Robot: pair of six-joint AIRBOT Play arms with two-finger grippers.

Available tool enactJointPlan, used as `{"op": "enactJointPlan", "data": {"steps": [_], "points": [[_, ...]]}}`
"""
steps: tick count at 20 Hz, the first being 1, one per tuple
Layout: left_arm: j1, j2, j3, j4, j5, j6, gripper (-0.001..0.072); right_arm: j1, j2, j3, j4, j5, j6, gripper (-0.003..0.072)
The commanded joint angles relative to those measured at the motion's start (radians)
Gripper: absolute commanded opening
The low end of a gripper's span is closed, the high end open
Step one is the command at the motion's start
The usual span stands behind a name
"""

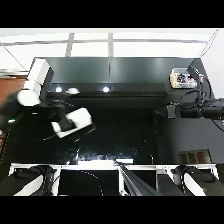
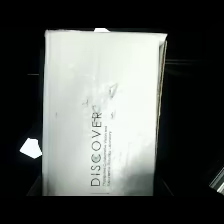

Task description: Fold the box and place the chain.

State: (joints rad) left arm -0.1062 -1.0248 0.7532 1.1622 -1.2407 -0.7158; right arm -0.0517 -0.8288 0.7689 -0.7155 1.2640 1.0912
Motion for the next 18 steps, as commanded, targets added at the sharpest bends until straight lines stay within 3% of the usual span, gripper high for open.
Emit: {"op": "enactJointPlan", "data": {"steps": [1, 4, 7, 10, 14, 18], "points": [[0.372, 0.164, -0.093, 0.030, -0.060, -0.032, 0.0303, 0.000, 0.001, 0.000, 0.000, 0.006, 0.000, 0.0014], [0.620, 0.206, -0.155, 0.002, -0.020, -0.033, 0.0303, 0.000, 0.001, 0.000, 0.001, 0.008, -0.008, 0.0014], [0.742, 0.203, -0.153, 0.033, -0.028, -0.032, 0.0303, 0.000, 0.001, 0.000, 0.001, 0.003, -0.034, 0.0014], [0.803, 0.203, -0.143, 0.146, 0.017, -0.034, 0.0303, 0.001, 0.001, 0.000, 0.001, 0.000, -0.034, 0.0014], [0.858, 0.195, -0.135, 0.162, 0.167, -0.033, 0.0303, 0.001, 0.001, 0.000, 0.001, -0.001, -0.034, 0.0014], [0.862, 0.109, -0.106, 0.145, 0.189, -0.033, 0.0303, 0.001, 0.001, 0.000, 0.000, -0.016, -0.034, 0.0015]]}}
